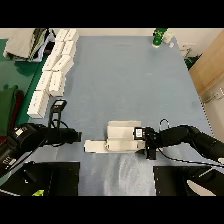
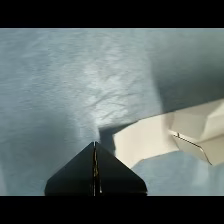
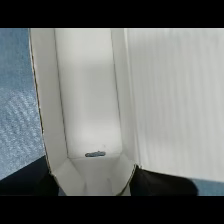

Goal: Fold the box.

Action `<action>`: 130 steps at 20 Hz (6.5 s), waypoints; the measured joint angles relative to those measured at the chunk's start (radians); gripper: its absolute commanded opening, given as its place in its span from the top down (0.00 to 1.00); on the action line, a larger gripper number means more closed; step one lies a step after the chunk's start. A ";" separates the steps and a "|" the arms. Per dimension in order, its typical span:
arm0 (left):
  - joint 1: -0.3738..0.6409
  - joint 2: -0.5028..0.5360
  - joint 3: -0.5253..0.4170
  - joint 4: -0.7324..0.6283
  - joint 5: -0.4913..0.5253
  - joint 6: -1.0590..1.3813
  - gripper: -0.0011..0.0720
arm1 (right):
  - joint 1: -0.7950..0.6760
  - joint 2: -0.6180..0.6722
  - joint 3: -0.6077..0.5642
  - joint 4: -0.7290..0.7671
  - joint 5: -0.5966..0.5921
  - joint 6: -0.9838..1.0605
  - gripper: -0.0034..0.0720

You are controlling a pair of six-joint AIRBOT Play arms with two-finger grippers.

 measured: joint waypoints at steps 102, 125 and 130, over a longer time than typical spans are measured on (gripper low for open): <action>-0.623 -0.753 0.503 0.112 -0.068 -0.772 0.67 | 0.000 0.000 0.000 0.002 0.001 0.001 0.27; -0.621 -0.932 0.604 0.179 -0.171 -0.808 0.96 | 0.000 0.000 0.000 0.000 0.000 0.000 0.27; -0.621 -0.933 0.616 0.191 -0.193 -0.802 0.14 | 0.000 0.000 0.000 0.000 0.000 0.000 0.27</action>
